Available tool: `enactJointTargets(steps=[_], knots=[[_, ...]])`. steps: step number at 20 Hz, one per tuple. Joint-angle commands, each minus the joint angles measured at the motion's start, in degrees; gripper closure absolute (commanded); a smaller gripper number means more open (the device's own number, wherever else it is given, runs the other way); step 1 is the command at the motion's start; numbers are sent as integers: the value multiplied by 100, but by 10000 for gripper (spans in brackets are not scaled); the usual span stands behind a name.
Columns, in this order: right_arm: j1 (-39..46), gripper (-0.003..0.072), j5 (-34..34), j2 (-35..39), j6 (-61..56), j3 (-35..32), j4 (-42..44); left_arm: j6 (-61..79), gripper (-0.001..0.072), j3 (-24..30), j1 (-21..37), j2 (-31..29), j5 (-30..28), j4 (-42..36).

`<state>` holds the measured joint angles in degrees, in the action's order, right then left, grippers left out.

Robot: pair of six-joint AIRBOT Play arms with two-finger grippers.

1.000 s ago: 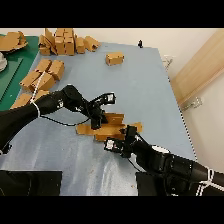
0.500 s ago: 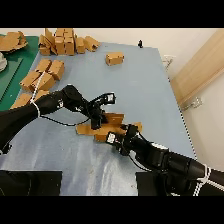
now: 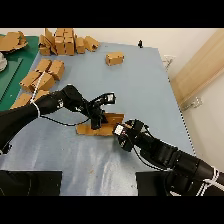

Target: Fold the box.

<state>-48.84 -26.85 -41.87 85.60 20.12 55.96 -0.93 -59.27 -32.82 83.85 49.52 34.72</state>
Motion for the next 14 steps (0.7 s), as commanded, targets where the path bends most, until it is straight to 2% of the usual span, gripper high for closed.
enactJointTargets(steps=[1, 5, 7, 10, 12, 14], knots=[[575, -27, 481, 28, 1572, 2, 1331, 2, 698, -7, -2, -2, 0, 0], [1460, -27, 570, -111, 5705, 4, 4927, 2, 697, -7, -2, -2, -2, 0], [1847, -27, 476, -175, 7230, 7, 6190, 2, 697, -7, -2, -2, -2, 0], [2393, -27, -286, -297, 8518, 221, 6830, 2, 698, -7, -2, -2, -2, 0], [2728, -27, -828, -579, 8695, 573, 6881, 2, 698, -7, -2, -2, -2, 0], [2859, -26, -1049, -966, 8695, 892, 6819, 2, 698, -7, -2, -2, 0, 0]])
